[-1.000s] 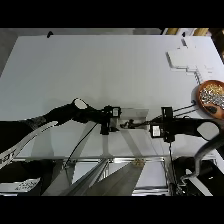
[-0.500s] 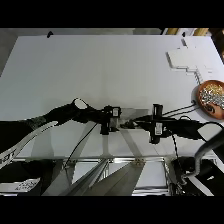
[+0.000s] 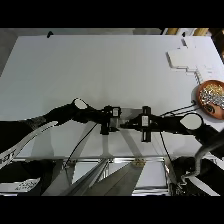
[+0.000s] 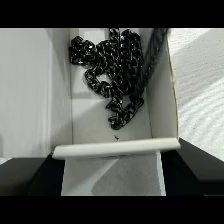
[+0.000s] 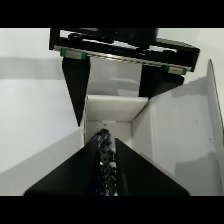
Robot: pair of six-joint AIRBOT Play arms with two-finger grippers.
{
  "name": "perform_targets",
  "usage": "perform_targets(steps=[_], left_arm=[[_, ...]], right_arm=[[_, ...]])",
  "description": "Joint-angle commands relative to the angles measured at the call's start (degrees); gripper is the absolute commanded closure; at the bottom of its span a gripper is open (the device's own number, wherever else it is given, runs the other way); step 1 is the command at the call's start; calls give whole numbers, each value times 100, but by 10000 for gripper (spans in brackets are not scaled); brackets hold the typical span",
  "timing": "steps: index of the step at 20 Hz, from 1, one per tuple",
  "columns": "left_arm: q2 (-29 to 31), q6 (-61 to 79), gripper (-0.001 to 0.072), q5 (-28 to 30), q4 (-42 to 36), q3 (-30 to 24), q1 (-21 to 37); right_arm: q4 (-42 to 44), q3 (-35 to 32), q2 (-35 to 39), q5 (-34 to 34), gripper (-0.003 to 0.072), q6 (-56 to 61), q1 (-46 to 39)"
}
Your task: Fold the box and place the chain.
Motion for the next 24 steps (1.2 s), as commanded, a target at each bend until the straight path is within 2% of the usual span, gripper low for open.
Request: perform_targets(steps=[1,4,7,11,13,15,19,24], left_arm=[[0,2,501,0,0,0,0],[0,2,501,2,0,0,0],[0,2,501,2,0,0,0],[0,2,501,2,0,0,0],[0,2,501,0,0,0,0],[0,2,501,2,0,0,0],[0,2,501,0,0,0,0],[0,2,501,2,0,0,0]], right_arm=[[-98,46,-122,-240,486,-352,76],[-474,321,105,166,488,-343,-271],[-732,612,470,776,489,-350,-1217],[-1794,629,527,837,520,306,-2149],[-2544,621,382,837,531,621,-2218],[-2833,509,76,802,530,525,-2218],[-2857,369,-586,804,529,219,-2212],[-2863,367,-994,850,526,74,-2212]])
